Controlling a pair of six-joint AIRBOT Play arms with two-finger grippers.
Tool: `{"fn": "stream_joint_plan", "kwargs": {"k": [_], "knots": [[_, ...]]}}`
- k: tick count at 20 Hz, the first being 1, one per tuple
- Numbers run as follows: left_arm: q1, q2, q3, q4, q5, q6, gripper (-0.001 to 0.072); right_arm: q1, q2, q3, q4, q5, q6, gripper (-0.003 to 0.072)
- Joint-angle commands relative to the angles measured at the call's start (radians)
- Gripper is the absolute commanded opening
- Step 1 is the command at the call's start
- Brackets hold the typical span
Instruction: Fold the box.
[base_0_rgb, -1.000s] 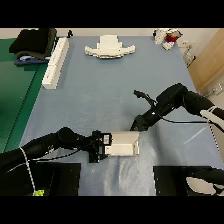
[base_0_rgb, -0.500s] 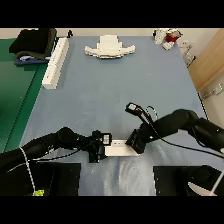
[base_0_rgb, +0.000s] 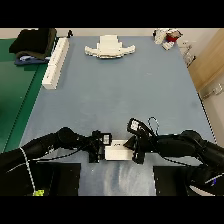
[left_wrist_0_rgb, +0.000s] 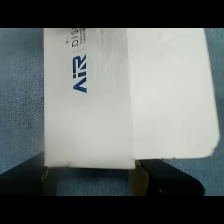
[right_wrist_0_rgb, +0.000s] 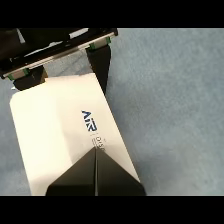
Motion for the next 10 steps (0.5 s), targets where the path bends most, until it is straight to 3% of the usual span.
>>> {"fn": "stream_joint_plan", "kwargs": {"k": [1, 2, 4, 5, 6, 8, 10], "knots": [[0.000, 0.001, 0.001, 0.000, 0.000, 0.000, 0.0528, 0.023, 0.011, 0.007, -0.051, 0.033, -0.003, 0.0032], [0.000, 0.001, 0.001, 0.000, 0.000, 0.000, 0.0528, 0.023, 0.011, 0.018, -0.050, 0.030, -0.013, 0.0069], [0.000, 0.001, 0.001, 0.000, 0.000, 0.000, 0.0528, 0.023, 0.010, 0.032, -0.048, 0.024, -0.063, 0.0321], [0.000, 0.001, 0.001, 0.000, 0.000, 0.000, 0.0528, 0.023, 0.009, 0.034, -0.047, 0.013, -0.085, 0.0391], [0.000, 0.001, 0.001, 0.000, 0.000, 0.000, 0.0528, 0.023, 0.007, 0.035, -0.048, -0.003, -0.100, 0.0391], [0.000, 0.001, 0.001, 0.000, 0.000, 0.000, 0.0528, 0.023, -0.001, 0.035, -0.048, -0.041, -0.110, 0.0518], [0.000, 0.001, 0.001, 0.000, 0.000, 0.000, 0.0528, 0.024, -0.009, 0.036, -0.048, -0.066, -0.143, 0.0532]]}}
